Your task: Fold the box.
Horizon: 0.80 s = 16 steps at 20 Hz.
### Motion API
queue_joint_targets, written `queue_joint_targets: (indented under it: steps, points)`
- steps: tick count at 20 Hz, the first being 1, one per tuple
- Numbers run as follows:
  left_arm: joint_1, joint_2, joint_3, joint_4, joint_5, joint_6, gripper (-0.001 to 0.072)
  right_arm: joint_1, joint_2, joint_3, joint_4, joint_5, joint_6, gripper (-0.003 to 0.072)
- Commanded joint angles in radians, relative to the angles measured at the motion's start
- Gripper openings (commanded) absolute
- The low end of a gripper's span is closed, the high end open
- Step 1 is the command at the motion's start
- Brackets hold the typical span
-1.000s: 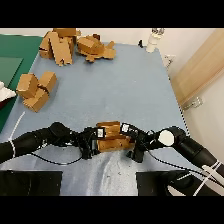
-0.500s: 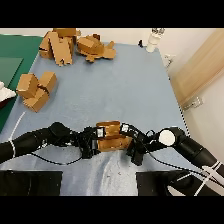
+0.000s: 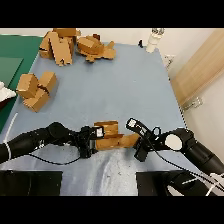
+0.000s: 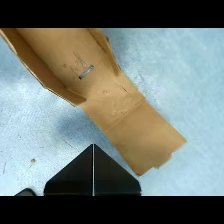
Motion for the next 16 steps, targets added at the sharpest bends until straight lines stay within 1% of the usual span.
queue_joint_targets:
  steps: [1, 3, 7, 12, 16]
  points:
    - [0.000, 0.042, 0.001, 0.033, -0.010, -0.030, 0.0509, 0.000, 0.014, 0.000, -0.024, -0.018, 0.048, 0.0005]
    - [0.000, 0.051, 0.001, 0.061, -0.037, -0.054, 0.0509, 0.000, 0.014, 0.000, -0.012, -0.023, 0.050, 0.0005]
    - [0.000, 0.052, 0.002, 0.240, -0.115, -0.218, 0.0509, 0.000, 0.014, 0.000, 0.021, -0.045, 0.055, 0.0005]
    - [0.000, 0.052, 0.009, 0.280, -0.135, -0.220, 0.0508, 0.000, 0.014, 0.000, 0.101, -0.086, 0.057, 0.0005]
    - [0.000, 0.050, 0.009, 0.282, -0.134, -0.220, 0.0509, 0.000, 0.014, 0.000, 0.245, -0.142, 0.058, 0.0005]
